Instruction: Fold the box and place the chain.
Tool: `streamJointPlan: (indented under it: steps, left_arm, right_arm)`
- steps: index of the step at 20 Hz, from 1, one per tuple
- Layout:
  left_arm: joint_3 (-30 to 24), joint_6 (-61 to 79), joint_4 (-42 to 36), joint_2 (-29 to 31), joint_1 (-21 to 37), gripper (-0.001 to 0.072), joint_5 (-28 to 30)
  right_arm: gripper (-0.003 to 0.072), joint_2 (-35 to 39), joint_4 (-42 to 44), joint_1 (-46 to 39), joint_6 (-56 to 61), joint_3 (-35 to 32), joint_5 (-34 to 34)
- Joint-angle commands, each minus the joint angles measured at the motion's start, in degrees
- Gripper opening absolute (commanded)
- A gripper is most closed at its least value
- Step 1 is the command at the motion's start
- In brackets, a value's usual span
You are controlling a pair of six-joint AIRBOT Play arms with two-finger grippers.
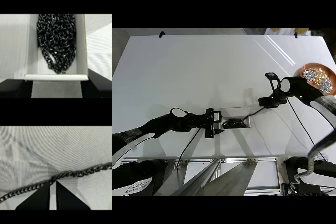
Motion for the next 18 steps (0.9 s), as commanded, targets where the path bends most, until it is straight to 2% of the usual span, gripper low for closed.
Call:
streamJointPlan:
  steps: [1, 6, 11, 15, 18]
  left_arm:
    - [0.0, 0.0, 0.02, 0.02, -0.02, 0.021, 0.02]
    - [0.0, 0.0, 0.0, 0.02, -0.02, 0.021, 0.0]
    - [0.0, 0.0, 0.0, 0.02, -0.02, 0.021, 0.0]
    - [0.0, 0.0, 0.02, 0.02, -0.02, 0.021, 0.02]
    - [0.0, 0.0, 0.0, 0.02, -0.02, 0.021, 0.0]
  right_arm:
    - [0.0017, 0.24, -0.52, 0.04, -1.27, -0.07, 0.42]
    - [0.0017, 9.6, -1.95, 1.14, -1.88, -0.07, 2.82]
    - [0.0017, 23.17, -0.83, 8.33, -2.34, -0.07, 7.74]
    - [0.0017, 32.3, 5.49, 14.78, -2.29, -0.07, 8.28]
    - [0.0017, 35.19, 10.58, 18.86, -2.29, -0.07, 8.22]
